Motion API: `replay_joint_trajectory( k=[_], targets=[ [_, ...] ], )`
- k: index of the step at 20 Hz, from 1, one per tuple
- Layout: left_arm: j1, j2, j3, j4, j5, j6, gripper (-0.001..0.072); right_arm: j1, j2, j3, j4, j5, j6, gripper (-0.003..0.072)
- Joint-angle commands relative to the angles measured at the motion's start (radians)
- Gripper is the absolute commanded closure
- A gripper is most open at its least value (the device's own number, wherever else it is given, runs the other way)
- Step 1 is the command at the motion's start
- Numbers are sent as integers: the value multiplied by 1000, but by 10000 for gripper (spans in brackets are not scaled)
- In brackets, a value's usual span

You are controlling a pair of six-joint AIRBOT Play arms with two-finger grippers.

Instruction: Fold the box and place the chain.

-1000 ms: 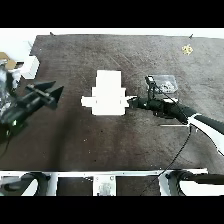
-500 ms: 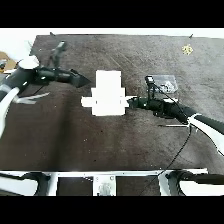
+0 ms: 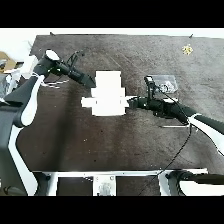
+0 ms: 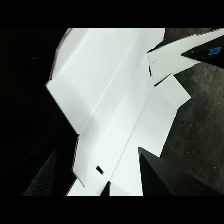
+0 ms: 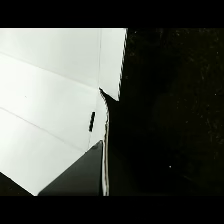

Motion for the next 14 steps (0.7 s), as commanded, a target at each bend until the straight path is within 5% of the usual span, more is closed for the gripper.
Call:
replay_joint_trajectory(
  k=[1,8,11,12,14],
  targets=[
    [-3,-85,41,-130,-97,-16,173,1,-1,0,-3,0,-8,681],
    [-40,-126,42,-159,-100,29,182,1,-1,0,-3,-9,-7,681],
    [-40,-137,41,-148,-116,29,280,1,-1,0,-3,-15,-7,681],
    [-40,-137,41,-142,-121,29,410,1,-1,0,-3,-16,-7,681],
    [-40,-137,41,-142,-109,29,456,1,-1,0,-3,-17,-7,681]
  ],
)
